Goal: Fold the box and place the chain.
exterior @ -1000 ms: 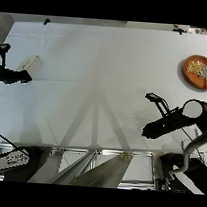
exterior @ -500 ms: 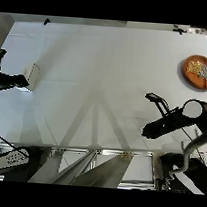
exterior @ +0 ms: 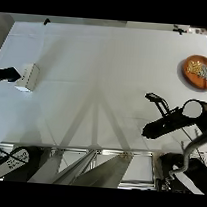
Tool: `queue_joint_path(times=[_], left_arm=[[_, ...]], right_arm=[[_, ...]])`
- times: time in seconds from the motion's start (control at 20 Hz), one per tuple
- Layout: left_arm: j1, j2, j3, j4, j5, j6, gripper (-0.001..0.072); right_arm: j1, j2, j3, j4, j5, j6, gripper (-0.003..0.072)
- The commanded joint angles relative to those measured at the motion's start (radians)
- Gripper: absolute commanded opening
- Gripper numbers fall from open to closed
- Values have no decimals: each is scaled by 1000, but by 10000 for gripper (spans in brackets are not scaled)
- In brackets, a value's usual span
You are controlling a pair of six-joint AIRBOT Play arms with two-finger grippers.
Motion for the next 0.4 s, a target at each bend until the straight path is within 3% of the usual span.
queue_joint_path(times=[0.0,0.35], left_arm=[[-42,119,1,-40,20,-5,700],[-275,108,-3,-152,-164,-16,699]], right_arm=[[0,1,1,0,0,0,15],[0,1,1,0,0,0,15]])
